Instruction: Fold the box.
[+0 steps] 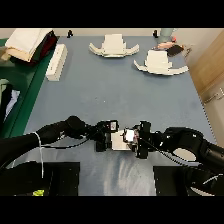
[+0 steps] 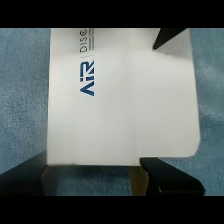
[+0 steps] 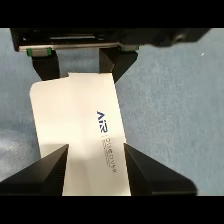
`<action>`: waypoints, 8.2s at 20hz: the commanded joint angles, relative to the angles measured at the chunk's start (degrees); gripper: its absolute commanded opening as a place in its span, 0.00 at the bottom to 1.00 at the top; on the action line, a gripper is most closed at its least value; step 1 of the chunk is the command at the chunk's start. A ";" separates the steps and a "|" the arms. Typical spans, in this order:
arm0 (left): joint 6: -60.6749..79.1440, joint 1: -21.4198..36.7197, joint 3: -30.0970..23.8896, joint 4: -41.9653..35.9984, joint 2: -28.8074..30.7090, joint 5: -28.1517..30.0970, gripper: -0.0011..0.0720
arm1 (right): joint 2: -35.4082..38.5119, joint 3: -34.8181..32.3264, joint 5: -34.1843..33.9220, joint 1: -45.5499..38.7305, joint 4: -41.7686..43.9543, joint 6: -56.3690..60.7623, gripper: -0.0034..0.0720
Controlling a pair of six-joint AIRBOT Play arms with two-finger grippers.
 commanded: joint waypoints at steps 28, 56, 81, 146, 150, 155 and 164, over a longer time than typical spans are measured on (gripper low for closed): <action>0.02 0.02 0.04 0.02 -0.02 -0.02 0.64 | -0.83 0.79 -5.33 0.15 -5.66 -7.91 0.82; 0.02 0.02 0.04 0.02 -0.02 -0.02 0.64 | -4.26 3.54 -2.82 2.64 -12.85 -8.28 0.73; 0.02 0.02 0.04 0.02 -0.02 -0.02 0.64 | -6.19 4.94 -0.04 2.67 -7.08 -8.41 0.51; 0.02 0.02 0.04 0.02 -0.02 -0.02 0.64 | 3.23 -17.31 -27.67 4.76 10.58 43.80 0.05; 0.02 0.02 0.04 0.02 -0.02 -0.02 0.64 | 5.70 -15.89 -27.45 4.52 10.51 43.78 0.05; 0.02 0.02 0.04 0.02 -0.02 -0.02 0.64 | 5.49 -15.89 -25.40 4.52 9.49 43.76 0.05; 0.02 0.02 0.04 0.02 -0.02 -0.02 0.64 | 7.04 -13.92 -25.51 4.31 7.15 43.74 0.05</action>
